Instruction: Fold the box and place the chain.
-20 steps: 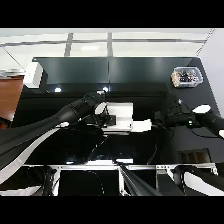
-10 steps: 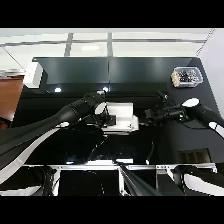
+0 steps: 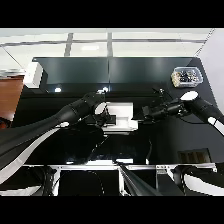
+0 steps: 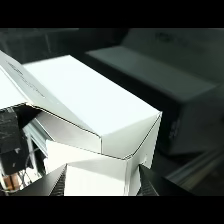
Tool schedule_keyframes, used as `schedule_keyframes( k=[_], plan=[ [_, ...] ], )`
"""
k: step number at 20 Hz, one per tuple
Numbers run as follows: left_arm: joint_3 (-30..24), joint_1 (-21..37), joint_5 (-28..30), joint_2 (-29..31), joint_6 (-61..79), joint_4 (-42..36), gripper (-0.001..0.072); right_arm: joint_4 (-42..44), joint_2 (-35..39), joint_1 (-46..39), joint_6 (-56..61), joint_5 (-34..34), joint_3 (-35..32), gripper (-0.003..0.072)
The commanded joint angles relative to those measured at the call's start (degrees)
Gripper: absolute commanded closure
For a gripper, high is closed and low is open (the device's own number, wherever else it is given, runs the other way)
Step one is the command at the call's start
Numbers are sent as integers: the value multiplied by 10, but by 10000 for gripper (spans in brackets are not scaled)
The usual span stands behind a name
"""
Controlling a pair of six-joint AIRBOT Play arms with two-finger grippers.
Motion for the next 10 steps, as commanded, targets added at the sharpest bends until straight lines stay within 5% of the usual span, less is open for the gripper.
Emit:
schedule_keyframes(
  k=[1,10],
  plan=[
    [0,0,3,0,0,2,684,-37,0,25,31,-10,16,195],
    [0,0,3,0,0,4,684,-231,0,169,270,-97,93,195]
  ],
)
